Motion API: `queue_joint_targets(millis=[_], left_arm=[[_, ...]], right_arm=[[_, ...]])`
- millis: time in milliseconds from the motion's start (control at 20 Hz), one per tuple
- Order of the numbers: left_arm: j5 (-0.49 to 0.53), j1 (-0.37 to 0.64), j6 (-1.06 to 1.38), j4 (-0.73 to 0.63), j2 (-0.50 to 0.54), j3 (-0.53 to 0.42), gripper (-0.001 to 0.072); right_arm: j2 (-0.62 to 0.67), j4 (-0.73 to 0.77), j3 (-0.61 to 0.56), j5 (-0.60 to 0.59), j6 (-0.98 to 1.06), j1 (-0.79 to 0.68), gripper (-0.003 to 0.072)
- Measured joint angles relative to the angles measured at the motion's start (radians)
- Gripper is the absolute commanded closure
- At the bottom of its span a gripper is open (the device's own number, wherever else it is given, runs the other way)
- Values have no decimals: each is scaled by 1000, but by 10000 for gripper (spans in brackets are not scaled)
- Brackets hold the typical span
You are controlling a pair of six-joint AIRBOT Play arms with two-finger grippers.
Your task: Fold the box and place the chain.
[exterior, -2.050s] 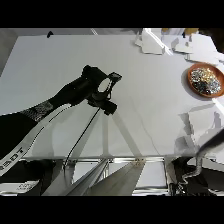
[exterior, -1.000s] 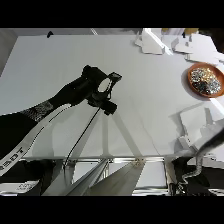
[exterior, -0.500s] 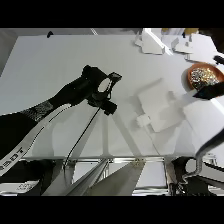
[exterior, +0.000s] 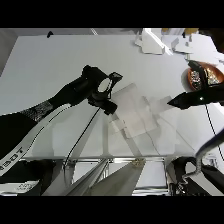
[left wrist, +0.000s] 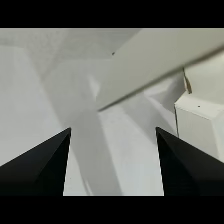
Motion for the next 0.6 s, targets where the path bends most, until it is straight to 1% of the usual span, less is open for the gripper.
queue_joint_targets(millis=[100, 250, 400, 500, 600], left_arm=[[-21, 13, 45, 1, 23, 0, 128], [-31, 60, 100, -8, 88, 0, 127], [-31, 125, 163, -80, 159, -18, 129], [-2, 166, 216, -135, 199, -61, 129], [70, 200, 291, -220, 221, -127, 130]], right_arm=[[52, -24, -42, -33, 42, 7, 673], [98, -63, -72, -59, 106, 12, 673], [115, -82, -84, -71, 151, 14, 672], [120, -89, -87, -76, 175, 14, 672], [122, -92, -89, -77, 189, 14, 672]])
